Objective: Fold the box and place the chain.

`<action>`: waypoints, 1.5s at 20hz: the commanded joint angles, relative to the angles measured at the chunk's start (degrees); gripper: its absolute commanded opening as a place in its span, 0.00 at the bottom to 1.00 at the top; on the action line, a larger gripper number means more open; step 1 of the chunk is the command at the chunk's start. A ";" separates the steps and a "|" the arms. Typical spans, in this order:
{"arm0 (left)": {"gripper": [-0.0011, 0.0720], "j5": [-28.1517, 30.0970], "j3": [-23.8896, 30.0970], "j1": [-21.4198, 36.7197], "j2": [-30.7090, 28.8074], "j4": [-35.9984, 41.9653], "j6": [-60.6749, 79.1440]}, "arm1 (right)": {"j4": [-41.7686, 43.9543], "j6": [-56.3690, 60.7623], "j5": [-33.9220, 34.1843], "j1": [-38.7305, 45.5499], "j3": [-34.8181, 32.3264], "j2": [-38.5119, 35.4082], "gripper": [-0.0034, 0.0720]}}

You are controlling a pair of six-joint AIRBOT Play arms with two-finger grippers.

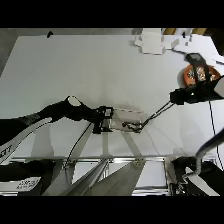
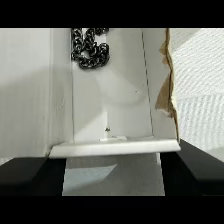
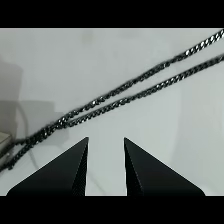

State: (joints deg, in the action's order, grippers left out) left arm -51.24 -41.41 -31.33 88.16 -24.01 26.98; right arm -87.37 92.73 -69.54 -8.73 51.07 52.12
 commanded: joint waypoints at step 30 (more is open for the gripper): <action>0.17 0.02 0.02 0.04 -0.04 0.00 0.00 | -1.51 9.05 18.25 0.17 -9.38 19.39 0.41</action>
